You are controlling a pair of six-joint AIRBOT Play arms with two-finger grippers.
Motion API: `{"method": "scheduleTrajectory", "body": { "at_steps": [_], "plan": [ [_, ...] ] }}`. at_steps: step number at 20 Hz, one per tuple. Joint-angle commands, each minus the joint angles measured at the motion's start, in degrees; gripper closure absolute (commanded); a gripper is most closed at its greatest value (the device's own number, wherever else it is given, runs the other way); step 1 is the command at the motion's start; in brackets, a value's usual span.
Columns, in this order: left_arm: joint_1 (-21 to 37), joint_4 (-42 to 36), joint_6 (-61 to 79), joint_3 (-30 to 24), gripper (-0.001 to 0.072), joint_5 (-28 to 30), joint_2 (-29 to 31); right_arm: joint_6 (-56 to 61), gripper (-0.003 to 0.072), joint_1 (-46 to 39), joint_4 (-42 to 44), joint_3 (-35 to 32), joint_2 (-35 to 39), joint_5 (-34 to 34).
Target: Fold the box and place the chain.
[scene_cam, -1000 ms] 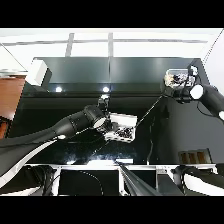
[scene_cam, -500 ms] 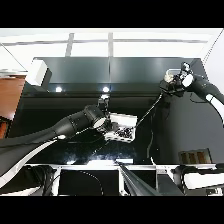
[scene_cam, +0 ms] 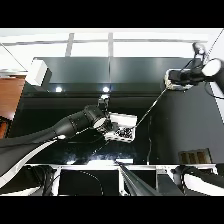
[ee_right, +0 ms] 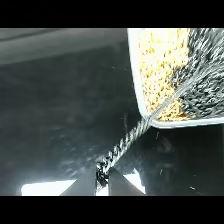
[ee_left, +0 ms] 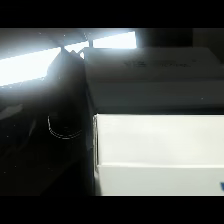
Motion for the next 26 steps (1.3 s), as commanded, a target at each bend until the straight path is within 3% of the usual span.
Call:
{"method": "scheduleTrajectory", "body": {
  "at_steps": [1, 5, 8, 12, 18, 22, 26],
  "plan": [
    [0.04, 0.07, 0.02, 0.04, 0.0679, -0.02, -0.02, -4.13, 0.0638, 0.00, 0.07, 0.22, 13.09, 8.63],
    [0.04, 0.28, 0.02, 0.04, 0.0679, -0.02, -0.02, -10.16, 0.0638, 1.03, 5.57, -0.57, 22.67, 27.02],
    [0.04, 0.28, 0.02, 0.04, 0.0679, 0.00, -0.02, -10.93, 0.0638, 3.89, 11.39, -4.31, 27.50, 31.21],
    [0.02, 0.26, 0.02, 0.04, 0.0679, -0.02, -0.02, -12.00, 0.0638, 10.25, 22.25, -10.21, 29.42, 30.62],
    [0.04, 0.28, 0.04, 0.04, 0.0679, -0.04, -0.02, -11.96, 0.0638, 23.50, 31.47, -16.33, 29.40, 20.92],
    [0.04, 0.28, 0.04, 0.04, 0.0679, 0.00, -0.02, -11.93, 0.0638, 28.83, 32.61, -16.98, 29.24, 13.07],
    [0.04, 0.28, 0.72, 0.04, 0.0679, -0.04, -0.02, -11.72, 0.0638, 29.86, 32.30, -19.82, 27.58, 10.47]
  ]
}}
